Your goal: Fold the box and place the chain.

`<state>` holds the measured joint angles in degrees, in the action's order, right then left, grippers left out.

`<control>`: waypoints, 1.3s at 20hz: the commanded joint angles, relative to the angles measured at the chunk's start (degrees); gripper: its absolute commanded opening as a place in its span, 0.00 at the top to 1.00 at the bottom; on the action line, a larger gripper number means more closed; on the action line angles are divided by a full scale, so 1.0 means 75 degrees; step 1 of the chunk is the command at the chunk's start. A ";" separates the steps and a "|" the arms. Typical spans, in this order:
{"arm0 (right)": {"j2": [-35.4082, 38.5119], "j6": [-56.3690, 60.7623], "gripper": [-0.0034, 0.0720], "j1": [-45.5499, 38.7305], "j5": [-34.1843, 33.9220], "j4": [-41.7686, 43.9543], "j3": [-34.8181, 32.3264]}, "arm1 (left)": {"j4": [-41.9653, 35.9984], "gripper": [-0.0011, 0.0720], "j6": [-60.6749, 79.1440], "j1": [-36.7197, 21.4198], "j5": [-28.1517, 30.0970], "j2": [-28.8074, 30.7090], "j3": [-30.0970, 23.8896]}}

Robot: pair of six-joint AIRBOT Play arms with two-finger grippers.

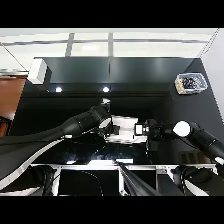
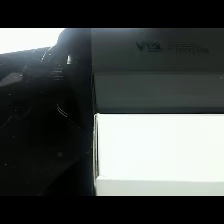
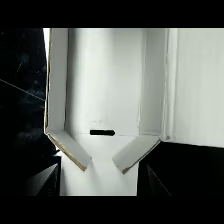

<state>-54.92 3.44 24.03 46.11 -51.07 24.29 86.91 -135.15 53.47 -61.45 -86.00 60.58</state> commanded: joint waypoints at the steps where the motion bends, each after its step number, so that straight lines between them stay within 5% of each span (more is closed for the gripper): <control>1: -0.0070 -0.0230 0.11 0.0020 0.0020 0.0306 0.0006 | -0.0006 0.95 -0.0009 -0.0003 0.0023 0.0006 0.0003; 5: -0.0192 -0.0755 0.30 0.0017 -0.0163 0.1122 0.0006 | -0.0026 0.95 -0.0009 -0.0003 0.0032 0.0006 0.0003; 6: -0.0227 -0.0752 0.48 0.0017 -0.0146 0.1274 0.0006 | -0.0029 0.95 -0.0009 -0.0003 0.0044 0.0006 0.0003; 7: -0.0230 -0.0752 0.88 0.0017 -0.0058 0.1341 0.0006 | -0.0044 0.95 -0.0009 -0.0003 0.0044 0.0006 0.0003; 8: -0.0230 -0.0749 0.94 0.0017 -0.0003 0.1378 0.0006 | -0.0055 0.95 -0.0009 -0.0003 0.0041 0.0006 0.0003; 16: -0.0402 -0.0717 0.94 0.0017 -0.0577 0.3538 -0.0050 | -0.0064 0.95 -0.0012 -0.0003 0.0201 0.0006 0.0003; 26: -0.0790 -0.0708 0.94 0.0017 -0.0545 0.3602 -0.0052 | -0.0061 0.95 -0.0012 -0.0003 0.0370 0.0006 0.0003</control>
<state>-60.64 -1.91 24.14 41.93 -24.56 23.94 86.48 -135.26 53.47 -58.89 -86.00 60.58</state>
